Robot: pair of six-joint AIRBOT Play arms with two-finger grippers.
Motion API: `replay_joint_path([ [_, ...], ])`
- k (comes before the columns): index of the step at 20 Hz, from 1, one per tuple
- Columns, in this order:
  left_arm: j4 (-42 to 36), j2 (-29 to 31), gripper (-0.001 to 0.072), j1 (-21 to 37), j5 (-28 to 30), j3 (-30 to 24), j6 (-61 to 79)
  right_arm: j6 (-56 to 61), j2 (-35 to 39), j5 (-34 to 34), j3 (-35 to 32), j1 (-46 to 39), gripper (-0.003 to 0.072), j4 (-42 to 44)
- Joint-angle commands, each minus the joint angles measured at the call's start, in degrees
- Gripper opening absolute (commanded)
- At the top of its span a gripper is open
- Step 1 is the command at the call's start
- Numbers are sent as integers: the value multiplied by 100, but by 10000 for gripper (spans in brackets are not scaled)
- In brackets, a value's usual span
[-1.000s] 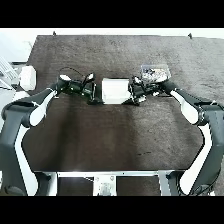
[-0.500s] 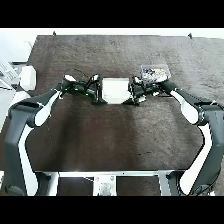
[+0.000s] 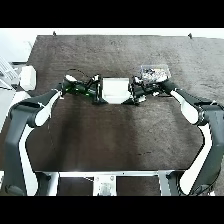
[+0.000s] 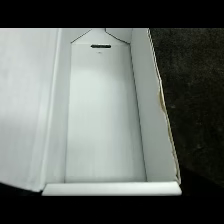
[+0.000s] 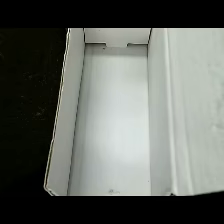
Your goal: Fold the box and place the chain.
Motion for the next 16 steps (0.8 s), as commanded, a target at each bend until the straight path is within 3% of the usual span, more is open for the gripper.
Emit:
replay_joint_path([
  [1, 46, -2, 697, 7, 63, 7, 7, -2, -2, 11, -2, 4, 582, -2],
  [3, 85, -2, 695, 7, 79, 4, 4, -2, -2, 11, -2, 4, 582, -2],
  [5, 157, -2, 580, 7, 81, 4, 7, -2, -2, 11, -2, 4, 582, -2],
  [11, 210, -2, 566, -111, 289, 4, 48, -2, -2, 11, -2, 4, 582, -2],
  [12, 214, -2, 458, -138, 341, 4, 50, -2, -2, 11, -2, 4, 582, -2],
  [16, 219, 0, 461, -146, 555, 7, 48, -2, -2, 11, -2, 4, 582, -2],
])
